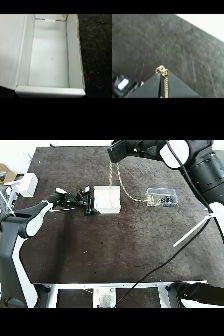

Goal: Fold the box and place the chain.

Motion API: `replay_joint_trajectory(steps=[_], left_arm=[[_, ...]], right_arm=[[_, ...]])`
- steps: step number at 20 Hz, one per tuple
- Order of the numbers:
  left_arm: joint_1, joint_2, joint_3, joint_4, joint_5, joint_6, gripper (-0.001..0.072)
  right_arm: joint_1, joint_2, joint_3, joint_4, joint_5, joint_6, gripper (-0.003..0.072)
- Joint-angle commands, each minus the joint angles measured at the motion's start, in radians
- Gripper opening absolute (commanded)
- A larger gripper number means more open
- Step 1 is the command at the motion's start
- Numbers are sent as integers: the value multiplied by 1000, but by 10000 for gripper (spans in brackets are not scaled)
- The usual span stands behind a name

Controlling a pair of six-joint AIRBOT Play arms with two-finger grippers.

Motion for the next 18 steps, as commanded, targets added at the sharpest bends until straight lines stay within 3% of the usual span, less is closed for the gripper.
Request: replay_joint_trajectory(steps=[1, 7, 18], left_arm=[[-1, 1, 0, 0, 0, 0, 163], [-1, 1, 0, 0, 0, 0, 163], [-1, 1, 0, 0, 0, 0, 163]], right_arm=[[4, -2, -15, 19, -188, 0, -3], [4, 28, -12, 45, -323, 3, -4], [4, 26, -11, 51, -294, 3, -4]])
